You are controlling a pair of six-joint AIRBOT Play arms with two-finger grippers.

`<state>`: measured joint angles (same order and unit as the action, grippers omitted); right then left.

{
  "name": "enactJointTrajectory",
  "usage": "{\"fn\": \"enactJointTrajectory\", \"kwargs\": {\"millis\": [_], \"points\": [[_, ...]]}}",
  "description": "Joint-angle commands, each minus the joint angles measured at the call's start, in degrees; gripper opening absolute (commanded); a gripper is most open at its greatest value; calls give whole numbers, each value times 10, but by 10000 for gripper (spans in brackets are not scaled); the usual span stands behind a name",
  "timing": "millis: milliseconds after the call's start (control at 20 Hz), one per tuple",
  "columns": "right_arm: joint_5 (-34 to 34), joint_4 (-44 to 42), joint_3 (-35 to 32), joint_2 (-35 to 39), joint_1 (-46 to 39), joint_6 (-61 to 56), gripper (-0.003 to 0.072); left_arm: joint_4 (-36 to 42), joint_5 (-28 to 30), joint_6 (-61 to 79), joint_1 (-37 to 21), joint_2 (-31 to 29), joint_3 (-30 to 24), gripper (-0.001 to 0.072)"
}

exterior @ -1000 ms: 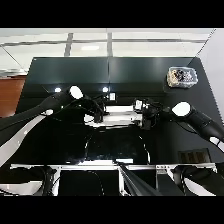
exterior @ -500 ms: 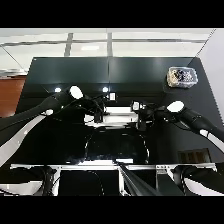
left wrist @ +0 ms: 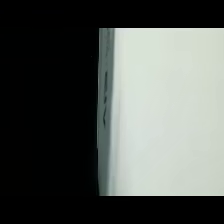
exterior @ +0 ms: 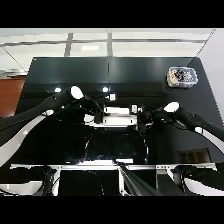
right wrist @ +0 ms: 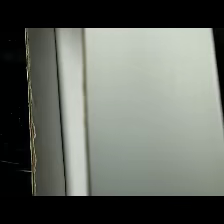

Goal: Fold the box and place the chain.

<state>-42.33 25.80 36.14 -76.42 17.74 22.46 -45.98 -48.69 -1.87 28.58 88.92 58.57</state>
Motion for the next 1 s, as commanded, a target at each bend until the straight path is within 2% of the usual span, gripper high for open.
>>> {"fn": "enactJointTrajectory", "kwargs": {"millis": [0, 950], "points": [[-4, 22, 0, -2, -4, -17, 695, 0, 2, 0, 0, 0, 0, 27], [-6, 51, 2, -4, -9, -38, 695, 0, 2, 0, 0, 0, 0, 27]]}}
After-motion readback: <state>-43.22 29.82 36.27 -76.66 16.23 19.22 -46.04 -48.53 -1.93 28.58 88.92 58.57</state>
